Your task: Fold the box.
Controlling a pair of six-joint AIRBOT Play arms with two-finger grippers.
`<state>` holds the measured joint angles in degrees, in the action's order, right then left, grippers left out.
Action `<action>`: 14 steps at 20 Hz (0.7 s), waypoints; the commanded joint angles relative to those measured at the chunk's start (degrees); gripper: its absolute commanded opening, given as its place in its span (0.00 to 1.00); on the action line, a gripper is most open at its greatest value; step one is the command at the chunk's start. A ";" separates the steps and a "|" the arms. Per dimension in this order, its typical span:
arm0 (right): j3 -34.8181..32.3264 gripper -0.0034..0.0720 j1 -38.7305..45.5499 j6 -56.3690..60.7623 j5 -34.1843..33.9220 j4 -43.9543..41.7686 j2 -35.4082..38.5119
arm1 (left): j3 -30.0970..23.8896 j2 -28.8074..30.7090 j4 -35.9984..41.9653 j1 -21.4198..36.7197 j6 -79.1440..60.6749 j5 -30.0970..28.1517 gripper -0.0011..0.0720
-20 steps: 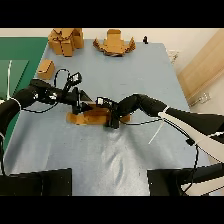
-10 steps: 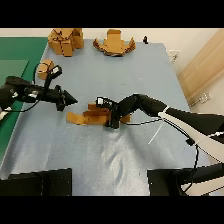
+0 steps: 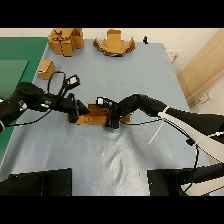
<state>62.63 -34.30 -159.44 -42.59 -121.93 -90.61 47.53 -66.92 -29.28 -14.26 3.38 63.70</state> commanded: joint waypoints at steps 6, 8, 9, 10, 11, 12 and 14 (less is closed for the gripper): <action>0.02 0.92 0.04 0.00 0.07 0.07 -0.04 | 5.29 -5.66 -1.22 -6.71 8.24 -12.15 0.02; 0.02 0.92 0.04 0.00 0.04 0.17 -0.04 | 7.89 -10.16 -3.78 -6.71 9.75 -14.82 0.02; 0.02 0.92 0.04 0.00 0.07 0.17 -0.04 | 9.64 -12.81 -4.68 -6.71 10.05 -15.67 0.02; 0.02 0.92 0.04 0.00 0.07 0.17 -0.04 | 11.34 -15.10 -5.05 -6.71 10.25 -15.67 0.02; 0.02 0.92 0.04 0.00 0.04 0.17 -0.04 | 13.27 -17.42 -5.99 -6.71 11.78 -15.63 0.02; 0.02 0.92 0.04 0.00 0.07 0.17 -0.04 | 15.32 -19.54 -8.00 -6.71 14.69 -15.37 0.02; 0.02 0.92 0.04 0.00 0.04 0.20 -0.04 | 18.80 -22.64 -13.14 -6.75 20.61 -12.96 0.02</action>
